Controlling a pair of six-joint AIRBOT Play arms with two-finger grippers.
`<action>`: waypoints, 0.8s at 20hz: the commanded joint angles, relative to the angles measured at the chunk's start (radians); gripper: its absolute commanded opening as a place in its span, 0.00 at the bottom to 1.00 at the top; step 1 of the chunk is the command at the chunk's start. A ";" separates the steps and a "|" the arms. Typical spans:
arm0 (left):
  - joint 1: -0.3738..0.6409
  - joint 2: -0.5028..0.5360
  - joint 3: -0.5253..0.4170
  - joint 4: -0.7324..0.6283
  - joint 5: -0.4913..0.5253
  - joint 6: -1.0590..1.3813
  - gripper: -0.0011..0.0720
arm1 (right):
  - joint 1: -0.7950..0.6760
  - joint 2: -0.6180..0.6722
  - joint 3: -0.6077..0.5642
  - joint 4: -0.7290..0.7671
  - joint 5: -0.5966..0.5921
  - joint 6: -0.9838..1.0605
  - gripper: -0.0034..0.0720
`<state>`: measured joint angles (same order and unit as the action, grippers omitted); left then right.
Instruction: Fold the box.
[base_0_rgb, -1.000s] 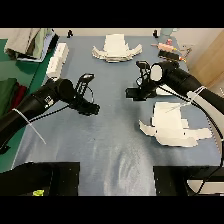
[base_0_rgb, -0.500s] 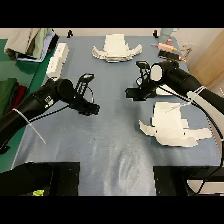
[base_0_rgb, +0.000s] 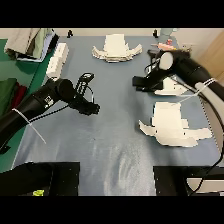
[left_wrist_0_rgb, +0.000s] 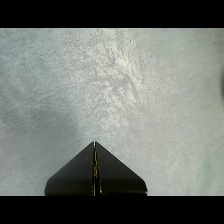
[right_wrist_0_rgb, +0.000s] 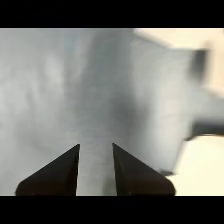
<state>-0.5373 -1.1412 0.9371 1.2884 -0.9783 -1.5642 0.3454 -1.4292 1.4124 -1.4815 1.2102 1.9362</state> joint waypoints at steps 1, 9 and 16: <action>0.001 0.000 0.000 -0.010 0.036 0.000 0.04 | -0.180 0.000 0.121 -0.238 0.287 -0.069 0.47; 0.001 0.000 0.001 -0.020 0.071 -0.008 0.04 | -0.754 0.016 -0.187 -0.206 0.431 -0.333 0.47; 0.001 0.000 0.001 -0.045 0.070 -0.008 0.04 | -0.961 0.057 -0.357 -0.088 0.362 -0.484 0.47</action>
<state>-0.5373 -1.1412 0.9371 1.2545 -0.9092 -1.5715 -0.5373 -1.3842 1.1030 -1.6417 1.5936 1.5219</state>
